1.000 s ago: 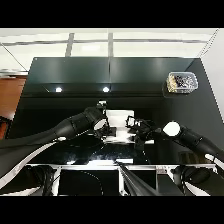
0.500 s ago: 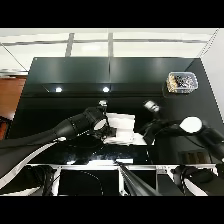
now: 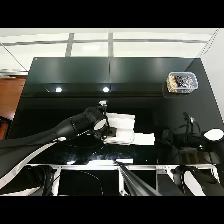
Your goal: Fold the box and place the chain.
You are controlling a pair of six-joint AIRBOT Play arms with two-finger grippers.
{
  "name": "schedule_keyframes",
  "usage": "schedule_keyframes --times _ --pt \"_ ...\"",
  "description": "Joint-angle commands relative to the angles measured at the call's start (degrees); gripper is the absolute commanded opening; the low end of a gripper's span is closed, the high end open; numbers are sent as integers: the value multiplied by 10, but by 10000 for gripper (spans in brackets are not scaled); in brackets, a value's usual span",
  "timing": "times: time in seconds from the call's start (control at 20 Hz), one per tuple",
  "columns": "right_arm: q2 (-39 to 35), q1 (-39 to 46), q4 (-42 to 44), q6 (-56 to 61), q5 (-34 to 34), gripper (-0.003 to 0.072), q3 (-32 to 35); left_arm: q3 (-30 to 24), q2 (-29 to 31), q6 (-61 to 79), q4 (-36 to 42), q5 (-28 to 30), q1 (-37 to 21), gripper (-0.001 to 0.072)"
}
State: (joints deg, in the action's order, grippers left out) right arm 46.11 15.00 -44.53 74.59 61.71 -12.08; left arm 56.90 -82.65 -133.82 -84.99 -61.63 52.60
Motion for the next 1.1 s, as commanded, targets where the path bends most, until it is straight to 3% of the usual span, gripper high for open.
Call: schedule_keyframes --times 0.0,0.25,0.6,0.8,0.85,0.9,0.95,1.0,1.05 --pt "0 -29 36 16 -16 13 39 0 0 0 0 0 0 28" --pt "53 -106 96 -31 -75 14 30 0 0 0 0 0 0 28" --pt "114 -129 110 -81 -35 15 -23 0 0 0 0 0 0 28" --pt "114 -180 183 -139 -35 19 -26 0 0 0 0 0 0 28" --pt "114 -189 198 -145 -36 93 -29 0 0 0 0 0 0 28" --pt "114 -196 203 -147 -36 215 -33 0 0 0 0 0 0 28" --pt "114 -203 203 -151 -35 427 -40 0 0 0 0 0 0 28" --pt "113 -209 203 -151 -35 492 -48 0 0 0 0 0 0 28" --pt "113 -216 203 -151 -35 492 -57 0 0 0 0 0 0 28"
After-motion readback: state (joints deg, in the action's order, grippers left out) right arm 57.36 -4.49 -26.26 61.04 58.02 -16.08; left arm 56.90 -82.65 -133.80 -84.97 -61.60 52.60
